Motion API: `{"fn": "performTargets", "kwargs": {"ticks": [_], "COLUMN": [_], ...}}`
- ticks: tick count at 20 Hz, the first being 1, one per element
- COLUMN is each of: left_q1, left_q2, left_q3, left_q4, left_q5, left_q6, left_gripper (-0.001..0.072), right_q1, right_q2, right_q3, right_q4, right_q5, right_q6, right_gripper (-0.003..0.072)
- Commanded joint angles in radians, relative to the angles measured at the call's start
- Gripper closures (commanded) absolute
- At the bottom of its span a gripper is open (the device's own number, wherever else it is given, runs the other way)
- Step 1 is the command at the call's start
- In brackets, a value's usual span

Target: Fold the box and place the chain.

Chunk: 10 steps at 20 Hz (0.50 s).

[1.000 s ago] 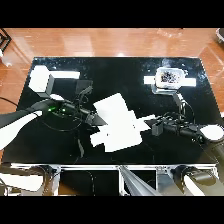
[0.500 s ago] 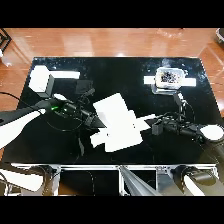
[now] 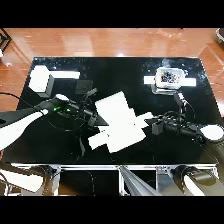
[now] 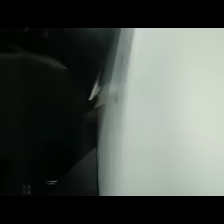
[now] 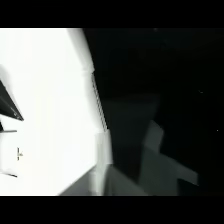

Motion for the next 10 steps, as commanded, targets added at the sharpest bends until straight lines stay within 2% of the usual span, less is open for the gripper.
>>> {"fn": "performTargets", "kwargs": {"ticks": [1,4,6,8,10], "left_q1": [0.001,0.006,-0.003,-0.021,-0.069], "left_q2": [0.0,0.013,0.052,0.122,0.204], "left_q3": [0.001,0.026,0.04,0.041,0.038], "left_q4": [-0.003,0.069,0.151,0.23,0.365], "left_q5": [-0.055,-0.076,-0.045,0.03,0.152], "left_q6": [0.007,0.006,0.006,0.007,0.007], "left_gripper": [0.0685,0.0688,0.069,0.069,0.069], "right_q1": [-0.013,-0.098,-0.182,-0.259,-0.304], "right_q2": [0.001,0.009,0.017,0.028,0.031], "right_q3": [0.003,0.069,0.188,0.309,0.379], "right_q4": [-0.027,-0.2,-0.367,-0.501,-0.586], "right_q5": [0.004,0.12,0.245,0.341,0.385], "right_q6": [0.071,0.101,0.129,0.137,0.136], "right_gripper": [-0.0005,-0.0002,-0.0002,-0.0002,-0.0002]}}
